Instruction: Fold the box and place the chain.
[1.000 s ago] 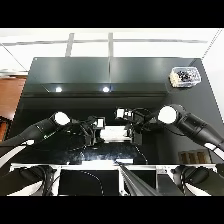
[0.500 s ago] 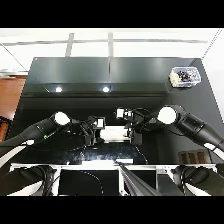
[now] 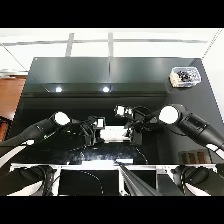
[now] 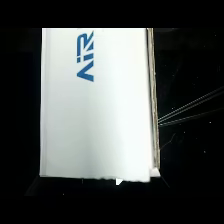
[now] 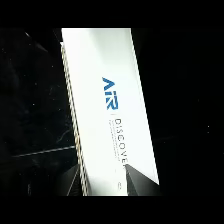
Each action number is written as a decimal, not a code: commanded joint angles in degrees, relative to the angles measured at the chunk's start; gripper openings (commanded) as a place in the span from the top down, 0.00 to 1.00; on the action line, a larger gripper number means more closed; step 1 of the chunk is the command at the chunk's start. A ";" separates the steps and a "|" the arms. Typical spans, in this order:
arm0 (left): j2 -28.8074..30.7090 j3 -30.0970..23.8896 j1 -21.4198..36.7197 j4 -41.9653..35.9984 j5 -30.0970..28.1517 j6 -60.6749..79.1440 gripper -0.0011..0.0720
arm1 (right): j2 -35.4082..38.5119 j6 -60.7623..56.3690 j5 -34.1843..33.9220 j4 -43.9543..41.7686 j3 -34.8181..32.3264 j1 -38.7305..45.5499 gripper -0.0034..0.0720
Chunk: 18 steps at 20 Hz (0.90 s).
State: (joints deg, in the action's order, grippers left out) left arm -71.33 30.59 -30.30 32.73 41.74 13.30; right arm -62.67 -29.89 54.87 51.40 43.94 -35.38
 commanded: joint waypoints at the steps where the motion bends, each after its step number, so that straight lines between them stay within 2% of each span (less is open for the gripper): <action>1: 0.00 0.02 0.00 0.00 0.00 0.00 0.31 | 0.11 -0.35 0.11 -0.28 0.09 0.02 0.50; 3: 0.00 0.02 0.00 0.00 0.00 0.00 0.31 | 1.07 -3.04 0.11 -0.42 0.46 0.07 0.50; 6: 0.00 0.02 0.00 0.00 0.00 0.00 0.31 | 5.77 -20.22 1.51 -0.20 2.89 3.04 0.50; 7: 0.00 0.02 0.00 0.00 0.00 0.00 0.31 | 7.72 -26.32 1.95 -0.02 2.86 5.38 0.63; 8: 0.00 0.02 0.00 0.02 0.00 0.00 0.31 | 9.01 -32.57 3.96 0.42 2.82 8.28 0.90; 10: 0.00 0.02 0.00 0.02 0.00 0.00 0.31 | 9.18 -44.98 6.86 -1.40 0.55 12.70 0.91; 12: 0.00 0.02 0.00 0.00 0.02 0.00 0.31 | 8.85 -46.03 3.30 -11.08 -4.22 13.14 0.91; 14: 0.00 0.02 0.00 0.02 0.00 0.00 0.31 | 7.43 -46.01 -0.68 -20.68 -6.05 12.41 0.91; 18: 0.00 0.02 0.00 0.02 -0.02 0.00 0.31 | 3.43 -46.05 -3.67 -23.93 -6.05 7.34 0.91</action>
State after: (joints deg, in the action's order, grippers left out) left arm -71.33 30.59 -30.30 32.73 41.74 13.30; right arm -56.99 -73.80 53.65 32.71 38.74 -25.69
